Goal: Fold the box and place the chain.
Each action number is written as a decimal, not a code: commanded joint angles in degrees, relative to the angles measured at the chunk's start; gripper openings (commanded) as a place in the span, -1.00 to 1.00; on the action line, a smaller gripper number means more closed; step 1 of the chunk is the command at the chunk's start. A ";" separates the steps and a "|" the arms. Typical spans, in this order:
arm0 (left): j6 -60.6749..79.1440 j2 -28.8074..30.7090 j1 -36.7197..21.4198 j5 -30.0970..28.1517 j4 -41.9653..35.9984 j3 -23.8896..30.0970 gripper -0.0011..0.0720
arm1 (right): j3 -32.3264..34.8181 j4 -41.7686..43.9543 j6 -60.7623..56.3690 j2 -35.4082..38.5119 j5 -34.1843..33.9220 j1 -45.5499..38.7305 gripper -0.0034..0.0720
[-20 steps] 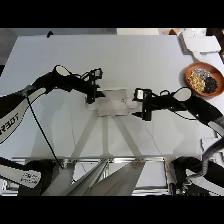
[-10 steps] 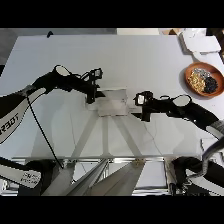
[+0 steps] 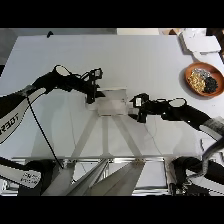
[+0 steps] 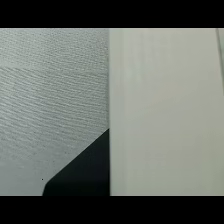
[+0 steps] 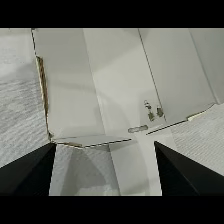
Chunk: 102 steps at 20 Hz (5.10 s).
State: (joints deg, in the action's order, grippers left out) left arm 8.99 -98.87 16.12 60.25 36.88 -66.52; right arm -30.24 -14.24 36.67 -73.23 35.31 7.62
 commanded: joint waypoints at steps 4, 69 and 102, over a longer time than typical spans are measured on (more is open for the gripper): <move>0.00 -0.04 0.04 -0.02 0.00 0.02 -0.94 | 0.04 3.13 2.82 -0.94 -0.04 0.17 0.94; 0.00 -0.04 0.04 -0.02 0.00 0.02 -0.94 | -23.08 -10.45 -13.60 -17.66 18.29 -4.83 0.92; 0.00 -0.04 0.04 -0.02 0.00 0.02 -0.94 | -23.04 -9.33 -12.79 -23.04 19.39 -2.58 0.92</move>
State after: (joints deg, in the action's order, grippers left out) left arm 8.99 -98.89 16.16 60.25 36.86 -66.50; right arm -53.30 -23.62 23.86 -96.23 54.35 4.99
